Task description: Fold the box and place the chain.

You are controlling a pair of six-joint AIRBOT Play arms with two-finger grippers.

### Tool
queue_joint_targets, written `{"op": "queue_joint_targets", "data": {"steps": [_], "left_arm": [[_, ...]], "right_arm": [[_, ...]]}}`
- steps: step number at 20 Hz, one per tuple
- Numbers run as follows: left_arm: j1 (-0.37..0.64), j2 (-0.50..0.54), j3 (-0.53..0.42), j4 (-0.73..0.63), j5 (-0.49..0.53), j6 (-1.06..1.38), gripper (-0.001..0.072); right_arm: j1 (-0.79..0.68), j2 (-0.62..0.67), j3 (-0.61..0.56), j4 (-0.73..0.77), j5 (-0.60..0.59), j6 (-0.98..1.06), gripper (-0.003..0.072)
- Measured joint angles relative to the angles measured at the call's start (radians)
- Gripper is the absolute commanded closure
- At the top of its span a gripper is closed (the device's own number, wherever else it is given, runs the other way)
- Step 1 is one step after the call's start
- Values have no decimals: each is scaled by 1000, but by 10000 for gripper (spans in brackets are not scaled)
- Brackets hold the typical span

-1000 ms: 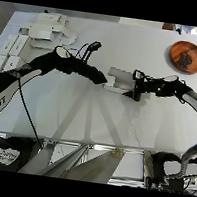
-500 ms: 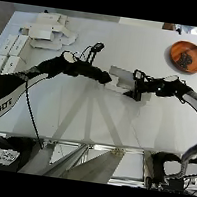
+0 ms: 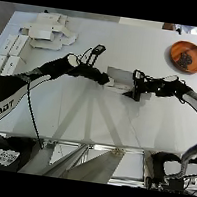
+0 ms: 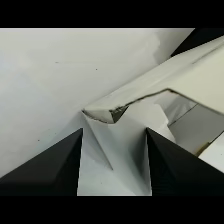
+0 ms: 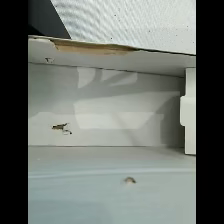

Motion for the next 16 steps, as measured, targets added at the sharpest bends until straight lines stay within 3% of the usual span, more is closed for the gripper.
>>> {"op": "queue_joint_targets", "data": {"steps": [8,10,16], "left_arm": [[-1,1,0,20,24,-25,257],[-2,1,0,29,23,-36,297],[-16,3,1,171,-15,-173,294]], "right_arm": [[0,0,0,0,-2,1,187],[0,0,0,0,-3,1,187],[0,0,0,2,-2,1,187]]}}
